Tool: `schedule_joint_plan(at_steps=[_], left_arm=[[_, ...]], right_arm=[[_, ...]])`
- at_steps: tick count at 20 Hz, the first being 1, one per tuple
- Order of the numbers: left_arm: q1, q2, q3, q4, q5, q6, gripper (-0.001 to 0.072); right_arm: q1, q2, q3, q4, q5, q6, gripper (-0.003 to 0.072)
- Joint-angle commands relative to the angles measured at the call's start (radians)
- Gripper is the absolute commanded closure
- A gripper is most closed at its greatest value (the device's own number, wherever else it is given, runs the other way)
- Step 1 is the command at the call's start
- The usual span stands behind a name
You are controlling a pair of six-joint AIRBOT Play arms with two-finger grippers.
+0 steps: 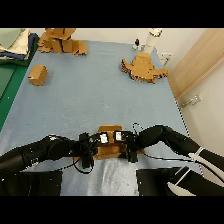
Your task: Fold the box.
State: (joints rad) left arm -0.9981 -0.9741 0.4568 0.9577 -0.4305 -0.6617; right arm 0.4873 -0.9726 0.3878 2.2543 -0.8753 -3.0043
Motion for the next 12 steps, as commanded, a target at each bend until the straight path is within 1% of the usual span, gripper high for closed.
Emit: schedule_joint_plan(at_steps=[1,4,8,9,10,11,12], left_arm=[[0.022,0.001,-0.016,0.061,-0.047,-0.011,0.0676],[0.067,0.002,-0.023,0.096,-0.087,-0.017,0.0676],[0.117,0.002,-0.023,0.122,-0.092,-0.016,0.0673],[0.12,0.002,-0.023,0.124,-0.095,-0.014,0.0587],[0.118,0.002,-0.022,0.122,-0.096,-0.014,0.0294],[0.109,0.002,-0.021,0.119,-0.095,-0.015,0.0146],[0.095,0.004,-0.019,0.119,-0.095,-0.014,0.0149]], right_arm=[[0.001,0.0,0.0,0.001,0.002,0.0,0.0193],[0.001,0.0,-0.001,0.001,0.002,0.0,0.0193],[0.001,0.0,0.0,0.001,0.002,0.0,0.0193],[0.001,0.0,0.0,0.001,0.002,0.0,0.0193],[0.001,0.0,0.0,0.001,0.002,0.0,0.0193],[0.001,0.0,0.0,0.001,0.002,0.0,0.0193],[0.001,0.0,0.0,0.001,0.002,0.0,0.0193]])
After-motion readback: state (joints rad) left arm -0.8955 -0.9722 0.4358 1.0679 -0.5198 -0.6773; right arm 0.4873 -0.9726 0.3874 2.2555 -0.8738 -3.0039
